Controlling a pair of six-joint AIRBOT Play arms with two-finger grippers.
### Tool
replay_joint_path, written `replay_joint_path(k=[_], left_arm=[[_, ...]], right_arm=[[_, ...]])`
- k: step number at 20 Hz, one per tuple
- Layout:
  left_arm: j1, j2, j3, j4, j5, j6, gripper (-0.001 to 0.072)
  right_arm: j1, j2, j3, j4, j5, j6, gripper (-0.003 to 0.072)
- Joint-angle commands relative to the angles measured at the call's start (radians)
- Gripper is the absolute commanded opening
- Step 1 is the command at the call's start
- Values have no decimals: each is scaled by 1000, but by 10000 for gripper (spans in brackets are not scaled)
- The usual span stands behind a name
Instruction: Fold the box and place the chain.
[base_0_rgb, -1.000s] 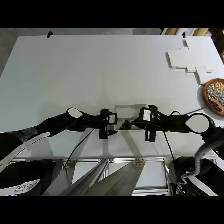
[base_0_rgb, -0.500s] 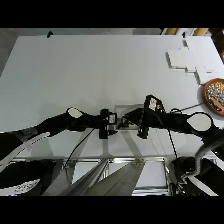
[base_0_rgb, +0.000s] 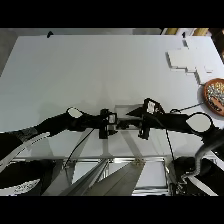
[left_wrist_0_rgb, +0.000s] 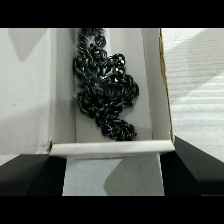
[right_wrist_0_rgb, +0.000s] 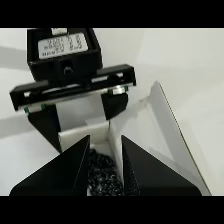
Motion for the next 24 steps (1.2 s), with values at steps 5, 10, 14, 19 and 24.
replay_joint_path(k=[5, 10, 14, 19, 24], left_arm=[[0, 0, 0, 0, 0, 0, 50], [0, 0, 0, 0, 0, 0, 50], [0, 0, 0, 0, 0, 0, 50], [0, 0, 0, 0, 0, 0, 50], [0, 0, 0, 0, 0, 0, 50]], right_arm=[[-133, 1, 13, -209, 2, 38, 221], [-255, 1, 16, -513, -18, 37, 221], [-254, -32, 16, -646, 0, 37, 221], [-254, -201, 16, -641, 78, -40, 223], [-254, -297, 16, -538, 86, -158, 226]])
